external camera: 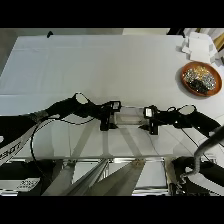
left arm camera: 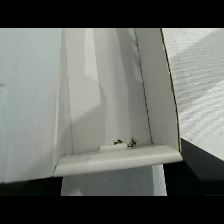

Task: Fold the box and place the chain.

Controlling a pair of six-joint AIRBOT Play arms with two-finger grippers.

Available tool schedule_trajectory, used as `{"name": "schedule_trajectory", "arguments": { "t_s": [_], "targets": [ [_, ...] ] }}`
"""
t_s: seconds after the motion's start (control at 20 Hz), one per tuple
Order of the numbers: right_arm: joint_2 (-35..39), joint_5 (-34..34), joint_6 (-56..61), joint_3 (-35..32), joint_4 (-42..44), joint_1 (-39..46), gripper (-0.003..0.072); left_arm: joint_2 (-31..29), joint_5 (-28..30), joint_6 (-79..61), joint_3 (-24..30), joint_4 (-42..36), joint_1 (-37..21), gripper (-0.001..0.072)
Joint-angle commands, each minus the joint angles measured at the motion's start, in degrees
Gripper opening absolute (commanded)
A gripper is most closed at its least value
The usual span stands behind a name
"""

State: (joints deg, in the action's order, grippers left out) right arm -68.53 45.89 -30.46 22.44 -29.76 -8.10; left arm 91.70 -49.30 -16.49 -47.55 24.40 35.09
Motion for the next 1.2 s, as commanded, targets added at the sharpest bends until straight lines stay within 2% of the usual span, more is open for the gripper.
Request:
{"name": "schedule_trajectory", "arguments": {
  "t_s": [0.0,0.75,0.8,0.85,0.9,1.05,1.15],
  "targets": [
    [0.04,-0.02,-0.02,0.07,0.0,0.0,0.0401,0.0,-0.24,0.0,0.04,0.04,0.02,0.0391],
    [0.07,-0.13,-0.02,0.07,-0.02,0.02,0.0403,0.0,-0.24,0.02,0.04,0.04,0.02,0.0391],
    [0.2,-0.33,0.04,0.07,0.02,0.02,0.0451,0.0,-0.22,0.0,0.04,0.04,0.02,0.0391],
    [0.44,-0.33,0.63,0.07,-0.26,0.02,0.0588,0.0,-0.22,0.0,0.04,0.04,0.02,0.0391],
    [0.9,-0.35,0.76,0.07,-0.26,0.02,0.0682,0.0,-0.24,0.0,0.04,0.04,0.02,0.0391],
    [3.17,-0.44,3.67,0.07,-2.6,0.02,0.0694,0.0,-0.24,0.0,0.04,0.04,0.02,0.0391],
    [4.7,-0.37,8.35,0.07,-7.91,0.02,0.0694,0.0,-0.22,0.0,0.04,0.04,0.02,0.0391]
  ]
}}
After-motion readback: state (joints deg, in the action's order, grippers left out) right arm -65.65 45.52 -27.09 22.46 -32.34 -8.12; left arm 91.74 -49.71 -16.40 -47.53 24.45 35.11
